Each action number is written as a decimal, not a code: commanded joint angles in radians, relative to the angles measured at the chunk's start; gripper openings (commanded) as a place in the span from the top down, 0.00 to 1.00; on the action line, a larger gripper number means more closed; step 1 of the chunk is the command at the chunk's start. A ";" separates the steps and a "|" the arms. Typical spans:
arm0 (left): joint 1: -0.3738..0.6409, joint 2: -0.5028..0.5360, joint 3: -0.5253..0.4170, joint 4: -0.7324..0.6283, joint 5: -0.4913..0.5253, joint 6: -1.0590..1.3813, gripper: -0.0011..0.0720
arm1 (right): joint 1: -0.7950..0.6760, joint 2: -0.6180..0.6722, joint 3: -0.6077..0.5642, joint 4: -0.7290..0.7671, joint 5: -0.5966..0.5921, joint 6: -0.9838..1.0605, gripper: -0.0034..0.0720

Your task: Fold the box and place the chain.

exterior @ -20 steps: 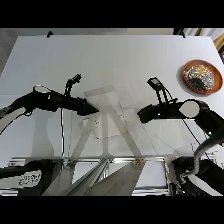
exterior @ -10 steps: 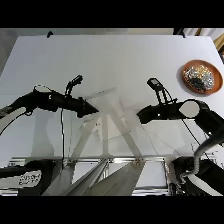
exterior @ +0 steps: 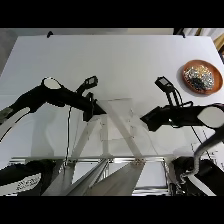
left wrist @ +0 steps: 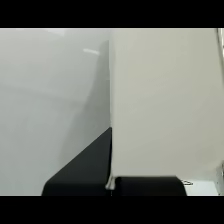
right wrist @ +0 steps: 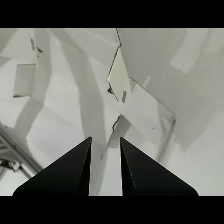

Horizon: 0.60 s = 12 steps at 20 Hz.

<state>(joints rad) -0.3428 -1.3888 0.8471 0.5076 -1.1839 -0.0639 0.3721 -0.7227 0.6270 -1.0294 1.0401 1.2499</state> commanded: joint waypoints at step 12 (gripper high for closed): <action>-0.086 0.201 -0.108 0.111 0.006 -0.011 0.98 | 0.001 0.313 0.002 -0.262 0.224 0.168 0.68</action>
